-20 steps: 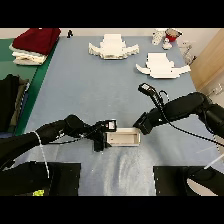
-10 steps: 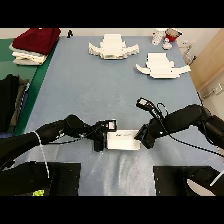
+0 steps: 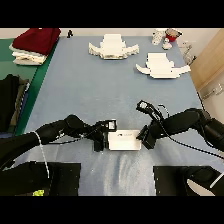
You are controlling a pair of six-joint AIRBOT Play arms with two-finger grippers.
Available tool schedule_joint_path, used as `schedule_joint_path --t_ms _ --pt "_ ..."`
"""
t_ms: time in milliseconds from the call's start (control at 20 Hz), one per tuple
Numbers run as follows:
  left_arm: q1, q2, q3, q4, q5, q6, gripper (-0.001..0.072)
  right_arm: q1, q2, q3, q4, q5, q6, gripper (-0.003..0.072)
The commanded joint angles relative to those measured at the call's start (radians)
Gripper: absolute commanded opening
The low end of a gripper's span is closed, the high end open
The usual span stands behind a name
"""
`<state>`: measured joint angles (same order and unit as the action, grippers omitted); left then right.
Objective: Fold the box.
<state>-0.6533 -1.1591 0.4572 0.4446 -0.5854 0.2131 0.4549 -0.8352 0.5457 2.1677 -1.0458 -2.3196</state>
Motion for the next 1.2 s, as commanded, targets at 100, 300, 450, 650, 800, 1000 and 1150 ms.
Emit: schedule_joint_path --t_ms 100,300,450,650,800,1000,1150 --pt "0.000 0.000 0.000 0.000 0.000 0.000 0.0456 0.002 0.014 0.005 0.069 0.019 -0.004 0.0003" --pt "0.000 0.000 0.000 0.000 0.000 0.000 0.0456 0.033 0.087 0.008 0.087 0.089 -0.108 0.0005" --pt "0.000 0.000 0.000 0.000 0.000 0.000 0.0455 0.102 0.116 0.008 0.045 0.134 -0.189 0.0303" --pt "0.000 0.000 0.000 0.000 0.000 0.000 0.0455 0.179 0.066 0.007 -0.027 0.178 -0.305 0.0571" --pt "0.000 0.000 0.000 0.000 0.000 0.000 0.0455 0.211 0.000 0.008 -0.044 0.229 -0.425 0.0601" --pt "0.000 0.000 0.000 0.000 0.000 0.000 0.0456 0.259 -0.033 0.008 -0.058 0.260 -0.458 0.0601" --pt "0.000 0.000 0.000 0.000 0.000 0.000 0.0455 0.264 -0.056 0.008 -0.058 0.268 -0.458 0.0601"
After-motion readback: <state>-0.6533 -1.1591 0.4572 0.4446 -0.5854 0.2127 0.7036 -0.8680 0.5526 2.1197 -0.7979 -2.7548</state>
